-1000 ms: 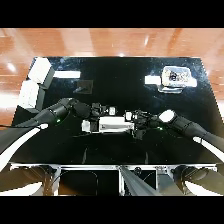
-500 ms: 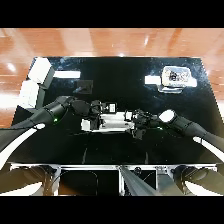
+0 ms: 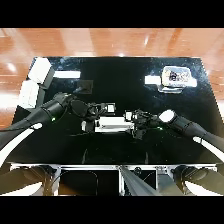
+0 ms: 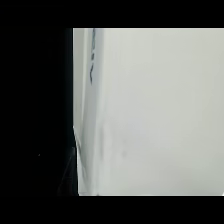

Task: Fold the box and place the chain.

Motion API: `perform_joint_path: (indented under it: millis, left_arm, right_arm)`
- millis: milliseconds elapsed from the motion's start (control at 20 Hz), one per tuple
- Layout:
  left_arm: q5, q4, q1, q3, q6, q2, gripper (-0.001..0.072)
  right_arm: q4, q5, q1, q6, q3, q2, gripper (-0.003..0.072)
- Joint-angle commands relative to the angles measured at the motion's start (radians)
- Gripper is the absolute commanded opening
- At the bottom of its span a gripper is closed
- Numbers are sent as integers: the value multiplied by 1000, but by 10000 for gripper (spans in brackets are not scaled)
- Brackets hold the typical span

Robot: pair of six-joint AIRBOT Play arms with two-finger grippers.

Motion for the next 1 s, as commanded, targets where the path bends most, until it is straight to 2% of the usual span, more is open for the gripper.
perform_joint_path:
  millis: [0,250,350,600,950]
  left_arm:
    - [31,44,16,2,-71,58,439]
    - [86,43,110,-7,-300,166,438]
    - [85,39,114,-22,-358,213,438]
    - [62,-68,58,-113,-429,299,438]
    - [-62,-76,-88,-203,-495,302,438]
  right_arm:
    - [0,-1,1,0,0,0,468]
    - [0,0,1,0,0,0,470]
    - [0,0,1,0,0,0,516]
    - [1,0,1,0,0,0,517]
    - [1,0,1,0,0,0,516]
